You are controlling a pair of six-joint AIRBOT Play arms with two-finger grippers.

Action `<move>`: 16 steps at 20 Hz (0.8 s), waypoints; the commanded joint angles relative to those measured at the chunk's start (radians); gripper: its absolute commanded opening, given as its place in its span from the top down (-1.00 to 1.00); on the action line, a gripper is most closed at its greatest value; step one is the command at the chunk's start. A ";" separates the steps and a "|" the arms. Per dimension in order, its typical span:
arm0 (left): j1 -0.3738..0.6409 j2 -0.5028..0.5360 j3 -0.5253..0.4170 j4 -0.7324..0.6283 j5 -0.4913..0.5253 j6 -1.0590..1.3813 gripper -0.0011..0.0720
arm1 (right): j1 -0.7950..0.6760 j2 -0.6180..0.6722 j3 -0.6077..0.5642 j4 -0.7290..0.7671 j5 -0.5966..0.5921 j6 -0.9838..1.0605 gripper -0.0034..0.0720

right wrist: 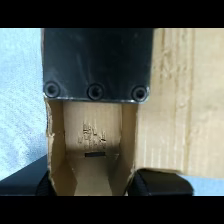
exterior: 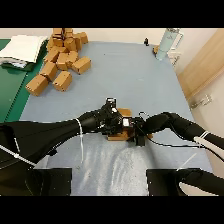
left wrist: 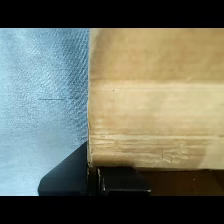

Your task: Fold the box.

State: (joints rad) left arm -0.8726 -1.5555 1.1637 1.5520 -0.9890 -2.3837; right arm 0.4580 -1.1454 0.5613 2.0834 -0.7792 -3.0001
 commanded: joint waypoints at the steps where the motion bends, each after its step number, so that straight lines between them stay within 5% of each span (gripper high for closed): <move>1: 0.000 -0.001 0.001 -0.007 0.009 0.002 0.94 | 0.001 0.000 0.000 -0.002 0.000 -0.002 -0.47; 3: 0.000 0.000 0.001 -0.008 0.005 0.005 0.93 | 0.001 0.000 0.000 -0.002 0.000 -0.002 -0.46; 4: 0.000 0.001 0.002 -0.007 0.002 0.005 0.60 | 0.001 0.000 0.000 -0.002 0.000 -0.002 -0.46; 5: 0.000 0.001 0.006 -0.008 -0.006 0.004 -0.04 | 0.001 0.000 0.000 -0.002 0.001 -0.002 -0.46; 6: 0.002 0.001 0.012 -0.007 -0.014 0.004 -0.15 | 0.001 0.000 0.000 -0.002 0.000 -0.002 -0.46; 14: 0.014 -0.003 0.026 -0.002 -0.030 0.018 -0.14 | 0.001 0.000 0.000 -0.002 0.000 -0.002 -0.46; 15: 0.014 -0.005 0.026 -0.002 -0.036 0.018 0.09 | 0.001 0.000 0.000 -0.002 0.000 -0.002 -0.47; 16: 0.014 -0.007 0.026 -0.002 -0.037 0.042 0.63 | 0.001 0.000 0.000 -0.002 0.001 -0.002 -0.46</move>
State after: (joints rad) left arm -0.8600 -1.5585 1.1885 1.5482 -1.0206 -2.3676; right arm 0.4583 -1.1454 0.5617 2.0815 -0.7788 -3.0001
